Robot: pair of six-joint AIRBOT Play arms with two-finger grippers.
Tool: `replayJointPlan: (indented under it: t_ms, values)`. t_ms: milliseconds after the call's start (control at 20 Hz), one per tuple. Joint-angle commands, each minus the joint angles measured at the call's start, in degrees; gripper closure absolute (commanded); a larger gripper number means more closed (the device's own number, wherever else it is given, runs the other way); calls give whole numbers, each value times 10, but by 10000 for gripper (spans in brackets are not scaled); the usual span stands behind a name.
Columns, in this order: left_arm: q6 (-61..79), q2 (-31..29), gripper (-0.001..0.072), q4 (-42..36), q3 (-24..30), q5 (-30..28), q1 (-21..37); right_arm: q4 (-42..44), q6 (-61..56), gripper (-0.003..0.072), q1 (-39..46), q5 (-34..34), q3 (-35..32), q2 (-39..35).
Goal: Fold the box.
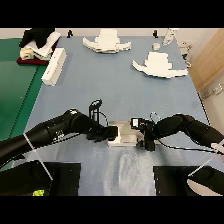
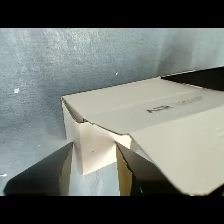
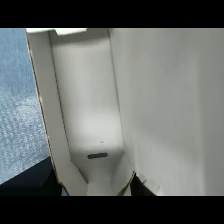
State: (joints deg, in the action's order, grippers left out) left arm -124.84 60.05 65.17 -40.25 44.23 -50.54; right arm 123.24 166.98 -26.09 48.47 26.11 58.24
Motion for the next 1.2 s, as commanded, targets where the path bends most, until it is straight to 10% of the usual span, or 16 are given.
replayJointPlan:
  t_ms: [0,1150]
  values:
    - [-106,32,368,100,-45,53,-25,0,0,240,0,0,0,0]
    - [-218,194,444,213,-179,190,-91,0,0,240,0,0,0,0]
